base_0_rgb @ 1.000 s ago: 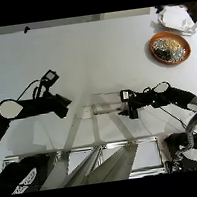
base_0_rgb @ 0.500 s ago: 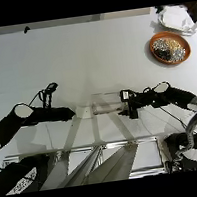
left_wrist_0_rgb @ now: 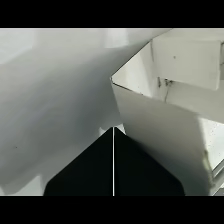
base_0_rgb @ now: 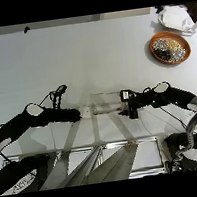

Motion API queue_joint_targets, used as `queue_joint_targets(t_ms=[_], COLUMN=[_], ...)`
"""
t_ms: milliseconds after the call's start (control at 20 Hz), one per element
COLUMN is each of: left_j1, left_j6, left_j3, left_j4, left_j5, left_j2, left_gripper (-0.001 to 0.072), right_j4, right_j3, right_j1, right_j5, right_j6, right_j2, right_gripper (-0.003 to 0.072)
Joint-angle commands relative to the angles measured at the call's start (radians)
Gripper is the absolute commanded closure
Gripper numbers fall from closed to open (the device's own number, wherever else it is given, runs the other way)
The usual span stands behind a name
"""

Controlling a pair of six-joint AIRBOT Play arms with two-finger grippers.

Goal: Fold the box and place the chain.

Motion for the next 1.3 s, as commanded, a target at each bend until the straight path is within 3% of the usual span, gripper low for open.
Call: queue_joint_targets(t_ms=[0,400,450,700,1250], left_j1=[-0.019,-0.029,-0.045,-0.112,-0.112], left_j6=[0.037,0.067,0.083,0.133,0.134], left_j3=[0.004,0.024,0.024,0.024,0.024], left_j4=[-0.063,-0.097,-0.118,-0.198,-0.195], left_j5=[-0.003,-0.023,-0.022,0.025,0.031], left_j2=[-0.002,0.066,0.071,0.07,0.071], left_gripper=[0.0701,0.0668,0.0624,0.0553,0.0552], right_j4=[0.0,0.0,0.0,0.0,0.0], right_j3=[0.0,0.0,0.0,0.0,0.0], right_j1=[0.0,0.0,0.0,0.0,0.0], right_j5=[0.0,0.0,0.0,0.0,0.0], right_j6=[0.0,0.0,0.0,0.0,0.0], right_j2=[0.001,0.001,0.001,0.001,0.001], right_gripper=[0.035,0.035,0.035,0.035,0.035])
